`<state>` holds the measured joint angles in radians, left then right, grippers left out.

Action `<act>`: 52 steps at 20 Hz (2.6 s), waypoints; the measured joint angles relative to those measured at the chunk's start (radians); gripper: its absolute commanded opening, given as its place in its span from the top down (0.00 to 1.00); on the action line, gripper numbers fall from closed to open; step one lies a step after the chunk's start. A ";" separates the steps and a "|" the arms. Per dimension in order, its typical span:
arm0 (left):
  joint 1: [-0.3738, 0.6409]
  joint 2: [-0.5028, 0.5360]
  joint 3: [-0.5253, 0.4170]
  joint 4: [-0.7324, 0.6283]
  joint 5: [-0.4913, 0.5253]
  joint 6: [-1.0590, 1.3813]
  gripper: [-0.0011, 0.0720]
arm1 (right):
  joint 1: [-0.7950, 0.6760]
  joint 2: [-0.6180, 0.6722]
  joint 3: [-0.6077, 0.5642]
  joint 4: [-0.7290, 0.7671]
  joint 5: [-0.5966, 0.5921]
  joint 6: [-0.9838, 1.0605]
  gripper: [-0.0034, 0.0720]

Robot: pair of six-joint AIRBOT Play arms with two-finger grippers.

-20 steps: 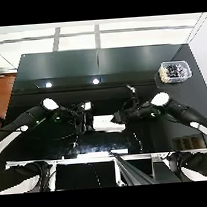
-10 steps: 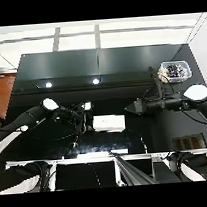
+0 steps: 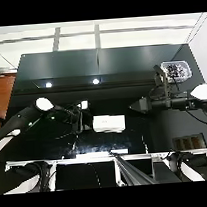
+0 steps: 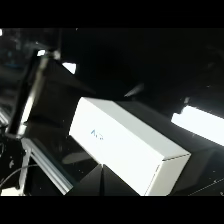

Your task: Fold the box and place the chain.

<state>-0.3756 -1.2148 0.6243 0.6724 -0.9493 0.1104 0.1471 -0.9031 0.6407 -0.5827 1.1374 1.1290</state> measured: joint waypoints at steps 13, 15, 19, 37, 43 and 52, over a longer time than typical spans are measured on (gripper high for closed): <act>-0.106 0.138 0.063 0.027 -0.003 -0.208 0.01 | -0.254 0.029 0.000 -0.080 0.130 -0.013 0.93; -0.146 0.075 0.105 0.026 0.005 -0.212 0.01 | -0.260 0.031 0.000 -0.081 0.132 -0.014 0.93; -0.216 -0.038 0.176 0.023 0.015 -0.215 0.01 | -0.264 0.031 0.000 -0.084 0.135 -0.014 0.93; -0.286 -0.122 0.209 -0.017 0.058 -0.185 0.02 | -0.265 0.031 0.000 -0.085 0.135 -0.014 0.93; -0.286 -0.127 0.209 -0.019 0.075 -0.182 0.02 | -0.265 0.031 0.000 -0.085 0.135 -0.014 0.93; -0.286 -0.127 0.209 -0.018 0.083 -0.185 0.02 | -0.265 0.031 0.000 -0.085 0.135 -0.014 0.93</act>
<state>-0.6617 -1.3418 0.8337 0.6540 -0.8661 -0.0742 -0.1181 -0.8719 0.6407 -0.6674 1.2728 1.1145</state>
